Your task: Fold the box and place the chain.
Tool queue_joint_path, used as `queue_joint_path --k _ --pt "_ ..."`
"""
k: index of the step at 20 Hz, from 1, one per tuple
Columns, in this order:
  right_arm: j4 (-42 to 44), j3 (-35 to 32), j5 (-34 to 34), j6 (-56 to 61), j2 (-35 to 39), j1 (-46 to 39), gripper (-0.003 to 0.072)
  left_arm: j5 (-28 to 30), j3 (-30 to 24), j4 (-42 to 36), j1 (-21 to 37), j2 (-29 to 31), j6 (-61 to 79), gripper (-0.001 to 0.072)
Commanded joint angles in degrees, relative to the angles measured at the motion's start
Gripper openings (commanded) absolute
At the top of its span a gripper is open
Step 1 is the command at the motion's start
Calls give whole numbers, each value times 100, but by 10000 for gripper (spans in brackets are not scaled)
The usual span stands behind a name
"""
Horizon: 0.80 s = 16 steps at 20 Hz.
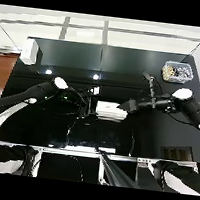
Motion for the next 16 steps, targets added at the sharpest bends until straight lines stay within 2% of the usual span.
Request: queue_joint_path --k 1,16 --pt "339 -125 -227 186 -295 74 13 17 4 2 0 0 4 345" --pt "-658 -127 -837 529 -826 264 13 42 4 0 4 0 4 344"
